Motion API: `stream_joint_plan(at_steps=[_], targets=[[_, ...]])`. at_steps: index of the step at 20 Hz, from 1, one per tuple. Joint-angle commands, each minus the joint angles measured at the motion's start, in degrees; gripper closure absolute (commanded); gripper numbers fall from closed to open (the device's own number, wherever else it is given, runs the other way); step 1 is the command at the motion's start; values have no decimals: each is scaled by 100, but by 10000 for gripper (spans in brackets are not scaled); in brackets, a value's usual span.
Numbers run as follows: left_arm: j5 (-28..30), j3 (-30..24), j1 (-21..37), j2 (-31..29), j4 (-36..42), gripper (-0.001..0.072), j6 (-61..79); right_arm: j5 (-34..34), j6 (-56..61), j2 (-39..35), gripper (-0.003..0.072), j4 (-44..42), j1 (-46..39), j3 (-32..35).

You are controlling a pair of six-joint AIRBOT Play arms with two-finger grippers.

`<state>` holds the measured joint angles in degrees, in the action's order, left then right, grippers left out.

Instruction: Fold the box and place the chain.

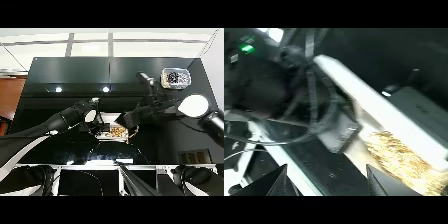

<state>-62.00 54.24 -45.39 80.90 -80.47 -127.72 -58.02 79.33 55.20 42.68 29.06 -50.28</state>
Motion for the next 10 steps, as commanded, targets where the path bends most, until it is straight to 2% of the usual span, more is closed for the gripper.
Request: stream_joint_plan(at_steps=[1, 3, 5, 6, 7, 10], targets=[[-22, 2, 2, 2, 20, 678, 0, -872, -352, -413, 114, 461, -1001, 57], [-22, 2, 2, 2, 20, 679, 2, -717, -726, -922, 113, 964, -1410, 619], [4, 2, 2, 2, 17, 679, 2, -197, -1547, -1305, 113, 981, -1488, 1633], [4, 2, 2, 2, 17, 679, 0, 92, -1897, -1331, 106, 920, -1421, 2105], [9, 2, 2, 2, 17, 679, 0, 413, -2345, -1296, 39, 822, -1287, 2533], [9, 2, 7, 2, -2, 678, 0, 1161, -4098, -1283, 39, 822, -664, 3189]])
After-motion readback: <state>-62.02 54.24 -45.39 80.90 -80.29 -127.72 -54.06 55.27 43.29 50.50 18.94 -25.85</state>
